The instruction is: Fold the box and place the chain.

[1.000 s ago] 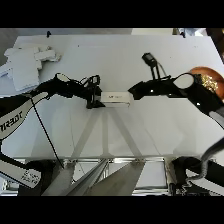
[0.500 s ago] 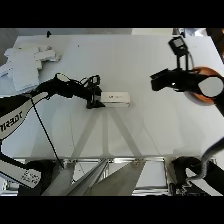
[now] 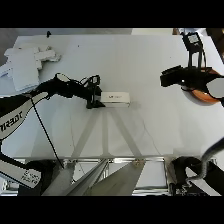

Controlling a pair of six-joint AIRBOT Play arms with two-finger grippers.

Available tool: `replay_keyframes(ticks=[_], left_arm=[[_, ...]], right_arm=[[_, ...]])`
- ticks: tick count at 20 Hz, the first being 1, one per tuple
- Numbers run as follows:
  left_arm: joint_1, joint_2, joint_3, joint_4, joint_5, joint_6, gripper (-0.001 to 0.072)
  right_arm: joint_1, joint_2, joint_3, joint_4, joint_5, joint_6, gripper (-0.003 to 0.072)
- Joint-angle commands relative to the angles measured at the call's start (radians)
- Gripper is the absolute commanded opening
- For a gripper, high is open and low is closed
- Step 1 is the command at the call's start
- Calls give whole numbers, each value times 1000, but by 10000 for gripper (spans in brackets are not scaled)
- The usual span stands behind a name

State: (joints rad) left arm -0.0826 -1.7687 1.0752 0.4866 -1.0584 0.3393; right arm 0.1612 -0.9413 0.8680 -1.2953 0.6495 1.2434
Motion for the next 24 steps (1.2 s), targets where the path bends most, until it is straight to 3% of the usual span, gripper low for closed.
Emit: replay_keyframes(ticks=[1, 6, 7, 9, 10, 11, 18, 24], left_arm=[[0, 1, 1, 0, 1, -3, 561], [0, 1, 1, 0, 0, -4, 556], [0, 1, 1, 0, 0, -4, 495], [0, 1, 1, 0, 0, -4, 147], [0, 1, 1, 0, 0, -4, 49], [0, 1, 1, 0, 0, -4, 17], [0, 56, 1, -46, -34, -28, 10], [1, 197, 1, -106, 8, -88, 9]], right_arm=[[-2, 1, 1, -7, 0, 7, 12], [-2, 1, 1, -7, 0, 7, 12], [-2, 1, 1, -7, 0, 6, 12], [-2, 1, 1, -7, 0, 7, 12], [-2, 1, 1, -7, 0, 7, 12], [-2, 1, 1, -7, 0, 6, 12], [-2, 1, 1, -7, 0, 6, 12], [-2, 1, 1, -7, 0, 7, 12]])
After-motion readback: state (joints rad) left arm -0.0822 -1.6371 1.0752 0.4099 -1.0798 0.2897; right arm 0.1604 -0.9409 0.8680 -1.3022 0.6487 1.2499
